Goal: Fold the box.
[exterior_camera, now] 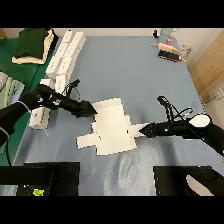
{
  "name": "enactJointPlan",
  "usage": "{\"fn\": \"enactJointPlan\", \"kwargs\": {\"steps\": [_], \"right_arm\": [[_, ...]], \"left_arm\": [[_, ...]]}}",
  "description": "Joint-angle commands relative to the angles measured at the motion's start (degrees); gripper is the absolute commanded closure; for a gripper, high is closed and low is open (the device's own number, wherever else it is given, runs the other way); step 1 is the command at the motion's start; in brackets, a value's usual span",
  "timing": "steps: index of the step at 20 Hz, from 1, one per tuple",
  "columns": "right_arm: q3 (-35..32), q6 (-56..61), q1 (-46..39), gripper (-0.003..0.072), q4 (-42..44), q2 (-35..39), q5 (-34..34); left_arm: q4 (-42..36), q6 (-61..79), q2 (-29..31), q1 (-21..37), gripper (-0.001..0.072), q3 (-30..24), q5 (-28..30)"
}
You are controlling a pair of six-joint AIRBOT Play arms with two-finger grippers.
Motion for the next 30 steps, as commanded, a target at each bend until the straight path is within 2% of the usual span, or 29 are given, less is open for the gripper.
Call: {"fn": "enactJointPlan", "kwargs": {"steps": [1,4,5,6,9,14,15,17,18,21,24,28,30], "right_arm": [[-0.11,0.61,0.33,0.0684,0.02,0.35,-0.44],[-0.11,0.63,0.33,0.0685,-0.13,0.35,-0.44],[-0.11,0.68,0.31,0.0684,-0.17,0.33,-0.44],[-0.11,1.05,0.31,0.0684,-0.28,0.33,-0.52],[-0.11,2.60,0.31,0.0684,-2.01,0.35,-0.74],[-0.11,2.97,0.31,0.0679,-2.10,0.35,-1.70],[-0.11,2.97,0.28,0.0598,-2.14,0.35,-2.32],[-0.11,2.99,0.28,0.0334,-2.93,0.35,-5.01],[0.02,3.17,0.24,0.0322,-4.15,0.35,-6.73],[3.45,12.74,-1.81,0.0322,-14.34,0.35,-9.90],[11.08,24.57,-4.96,0.0321,-25.24,0.39,-8.87],[20.74,25.90,-5.62,0.0340,-22.91,0.42,-4.15],[23.43,22.62,-5.46,0.0631,-15.56,0.42,0.76]], "left_arm": [[-2.95,6.62,-6.29,-3.89,0.0189,4.57,-0.76],[-2.75,8.22,-9.46,-7.08,0.0191,8.44,-2.51],[-2.27,8.28,-10.25,-7.76,0.0241,9.20,-3.54],[-1.49,9.49,-10.60,-8.24,0.0446,9.49,-4.61],[-0.09,11.34,-10.71,-8.13,0.0677,9.46,-6.82],[0.15,14.25,-10.69,-8.02,0.0693,9.46,-7.69],[0.15,14.86,-10.69,-8.04,0.0693,9.46,-7.89],[0.13,15.10,-10.69,-8.04,0.0693,9.46,-8.44],[-0.09,15.15,-10.69,-8.07,0.0694,9.46,-8.96],[-0.50,21.35,-10.27,-8.79,0.0698,10.19,-8.70],[-0.28,26.53,-6.19,-11.87,0.0700,10.16,-2.40],[-0.28,32.81,1.27,-16.83,0.0700,8.15,7.41],[-0.31,37.73,5.35,-18.80,0.0700,5.35,13.29]]}}
